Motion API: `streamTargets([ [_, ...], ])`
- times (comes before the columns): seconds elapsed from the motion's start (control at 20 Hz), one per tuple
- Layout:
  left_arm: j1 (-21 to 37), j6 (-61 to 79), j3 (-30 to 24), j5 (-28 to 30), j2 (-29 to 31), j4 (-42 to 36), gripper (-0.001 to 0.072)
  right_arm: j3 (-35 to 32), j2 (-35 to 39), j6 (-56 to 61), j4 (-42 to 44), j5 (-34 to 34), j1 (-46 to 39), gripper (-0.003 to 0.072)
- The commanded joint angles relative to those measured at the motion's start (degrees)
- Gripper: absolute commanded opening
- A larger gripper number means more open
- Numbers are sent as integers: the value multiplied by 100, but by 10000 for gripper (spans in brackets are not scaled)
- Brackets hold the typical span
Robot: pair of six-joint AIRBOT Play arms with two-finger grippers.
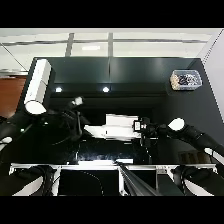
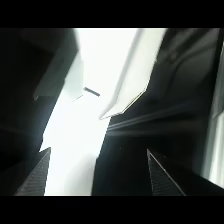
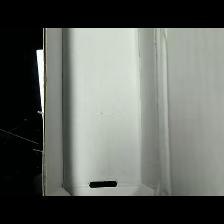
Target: Fold the box and place the chain.
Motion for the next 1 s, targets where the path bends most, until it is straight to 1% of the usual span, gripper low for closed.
streamTargets([
  [0.0, -841, 793, -4, 1073, -398, 33, 711, 4, -4, 2, 2, 0, 4, 461],
  [0.1, -1187, 793, -4, 1644, -516, -87, 711, 4, -4, 2, 2, 0, 4, 461],
  [0.15, -1292, 793, -2, 1764, -579, -146, 711, 4, -4, 2, 2, 0, 4, 461],
  [0.35, -1386, 791, -4, 1622, -758, -83, 711, 4, -4, 2, 2, 0, 2, 461],
  [0.6, -1421, 769, -4, 1908, -813, -94, 702, 4, -4, 2, 2, 0, 2, 461],
  [0.65, -1447, 765, -4, 1952, -833, -96, 688, 4, -4, 4, 2, -2, 2, 461],
  [0.7, -1467, 765, -4, 1963, -833, -116, 644, 4, -4, 2, 2, -2, 2, 461],
  [0.75, -1486, 767, -4, 1947, -828, -142, 533, 4, -4, 4, 4, -4, 2, 461],
  [0.8, -1497, 767, -4, 1921, -828, -140, 475, 4, -4, 4, 2, -4, 2, 461],
  [0.85, -1499, 767, -4, 1882, -828, -168, 391, 4, -4, 4, 2, -4, 2, 461],
  [0.9, -1491, 782, -4, 1790, -828, -214, 277, 4, -4, 4, 4, -7, 4, 461],
  [0.95, -1491, 782, -4, 1766, -828, -295, 275, 4, -4, 4, 4, -7, 2, 461],
])
